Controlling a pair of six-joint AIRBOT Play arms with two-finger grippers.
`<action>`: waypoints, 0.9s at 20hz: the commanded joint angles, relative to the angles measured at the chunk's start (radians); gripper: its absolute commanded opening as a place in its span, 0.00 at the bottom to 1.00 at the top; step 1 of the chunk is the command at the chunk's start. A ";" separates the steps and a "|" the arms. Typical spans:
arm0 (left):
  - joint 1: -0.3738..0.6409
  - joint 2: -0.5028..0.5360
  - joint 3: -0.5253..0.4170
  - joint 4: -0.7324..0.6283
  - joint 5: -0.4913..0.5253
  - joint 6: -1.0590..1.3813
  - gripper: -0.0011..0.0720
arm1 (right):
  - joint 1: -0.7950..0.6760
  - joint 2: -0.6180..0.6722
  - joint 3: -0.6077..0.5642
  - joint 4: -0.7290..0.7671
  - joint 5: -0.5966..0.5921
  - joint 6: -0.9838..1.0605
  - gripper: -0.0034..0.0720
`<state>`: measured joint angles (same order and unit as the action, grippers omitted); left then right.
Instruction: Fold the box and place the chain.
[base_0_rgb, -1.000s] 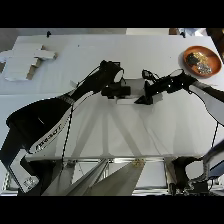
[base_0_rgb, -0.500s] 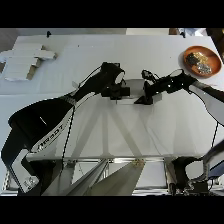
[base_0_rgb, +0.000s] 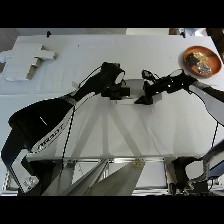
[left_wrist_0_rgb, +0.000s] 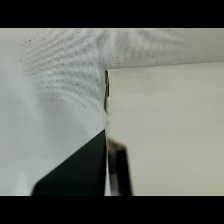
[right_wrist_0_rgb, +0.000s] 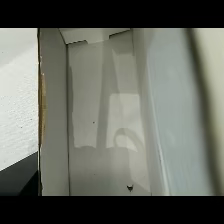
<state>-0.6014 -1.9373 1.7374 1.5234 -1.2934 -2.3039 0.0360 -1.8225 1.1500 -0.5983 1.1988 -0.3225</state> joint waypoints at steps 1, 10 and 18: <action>0.002 0.004 0.000 -0.008 -0.001 -0.003 0.31 | 0.000 0.000 0.001 0.000 0.002 0.001 0.84; 0.077 0.108 0.000 -0.097 0.002 0.136 0.67 | 0.000 0.000 0.001 0.000 0.002 0.001 0.84; 0.290 0.331 -0.052 -0.174 0.164 0.917 0.67 | 0.000 0.000 0.001 0.000 0.002 0.001 0.84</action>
